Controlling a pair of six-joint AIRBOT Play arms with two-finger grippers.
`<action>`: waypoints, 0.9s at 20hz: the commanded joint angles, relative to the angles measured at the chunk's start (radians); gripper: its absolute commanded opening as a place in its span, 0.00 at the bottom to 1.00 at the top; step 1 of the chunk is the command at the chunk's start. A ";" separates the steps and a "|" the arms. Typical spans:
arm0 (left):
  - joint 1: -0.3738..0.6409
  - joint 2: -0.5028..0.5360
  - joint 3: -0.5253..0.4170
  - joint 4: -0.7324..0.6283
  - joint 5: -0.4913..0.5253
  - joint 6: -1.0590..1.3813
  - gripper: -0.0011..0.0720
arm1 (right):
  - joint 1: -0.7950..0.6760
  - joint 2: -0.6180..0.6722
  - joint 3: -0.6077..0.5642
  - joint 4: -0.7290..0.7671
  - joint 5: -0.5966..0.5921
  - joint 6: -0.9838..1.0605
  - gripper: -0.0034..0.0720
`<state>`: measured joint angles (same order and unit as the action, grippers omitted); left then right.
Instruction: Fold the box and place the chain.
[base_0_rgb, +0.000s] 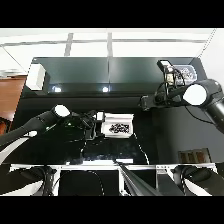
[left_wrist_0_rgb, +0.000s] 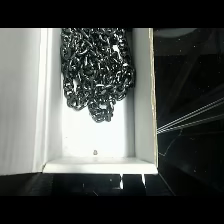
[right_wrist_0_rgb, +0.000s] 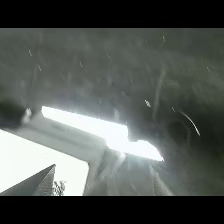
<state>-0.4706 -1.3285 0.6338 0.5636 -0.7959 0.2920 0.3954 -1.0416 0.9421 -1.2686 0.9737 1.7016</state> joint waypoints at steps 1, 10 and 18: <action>-0.002 -0.001 0.001 0.000 0.006 -0.008 0.46 | 0.000 -0.038 -0.081 0.174 -0.157 -0.129 1.00; -0.003 -0.001 0.001 0.000 -0.001 -0.008 0.46 | 0.019 -0.112 -0.104 0.487 -0.029 -1.311 1.00; -0.003 -0.001 0.001 0.001 -0.001 -0.008 0.48 | 0.071 -0.116 -0.111 0.494 0.030 -1.467 1.00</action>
<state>-0.4728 -1.3285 0.6342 0.5640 -0.7952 0.2840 0.4423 -1.1549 0.8345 -0.7845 0.9977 0.3340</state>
